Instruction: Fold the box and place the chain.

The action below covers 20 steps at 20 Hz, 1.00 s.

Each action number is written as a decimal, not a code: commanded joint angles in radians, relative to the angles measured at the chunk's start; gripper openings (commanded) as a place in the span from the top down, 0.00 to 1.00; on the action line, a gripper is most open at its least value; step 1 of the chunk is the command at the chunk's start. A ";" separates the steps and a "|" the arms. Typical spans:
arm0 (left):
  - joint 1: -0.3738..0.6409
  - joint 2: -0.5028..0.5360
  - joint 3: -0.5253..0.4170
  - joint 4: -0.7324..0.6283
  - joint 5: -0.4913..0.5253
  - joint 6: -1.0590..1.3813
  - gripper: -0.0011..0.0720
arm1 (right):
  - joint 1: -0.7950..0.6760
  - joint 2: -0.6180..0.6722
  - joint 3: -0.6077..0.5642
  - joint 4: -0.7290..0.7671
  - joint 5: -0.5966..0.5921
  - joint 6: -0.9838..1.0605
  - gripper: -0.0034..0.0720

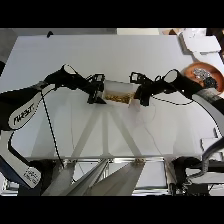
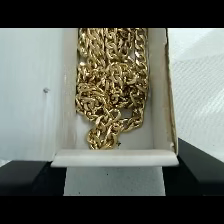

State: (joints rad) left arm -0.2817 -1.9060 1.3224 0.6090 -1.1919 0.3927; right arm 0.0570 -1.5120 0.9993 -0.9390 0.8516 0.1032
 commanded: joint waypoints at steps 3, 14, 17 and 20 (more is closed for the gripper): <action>0.000 0.000 0.000 0.002 -0.002 0.000 0.51 | 0.007 0.094 0.000 -0.134 0.023 0.219 0.95; 0.000 0.000 0.000 0.002 -0.002 0.000 0.51 | 0.226 0.155 0.014 0.091 -0.120 0.254 0.94; 0.000 0.000 0.000 0.002 -0.002 0.000 0.51 | 0.241 0.118 0.044 0.024 -0.095 0.441 0.70; 0.000 0.000 0.000 0.002 -0.002 0.000 0.51 | 0.241 0.116 0.124 -0.088 0.059 0.564 0.54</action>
State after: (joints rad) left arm -0.2817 -1.9060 1.3224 0.6106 -1.1938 0.3931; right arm 0.2874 -1.3861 1.0660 -0.9356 0.8013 0.5255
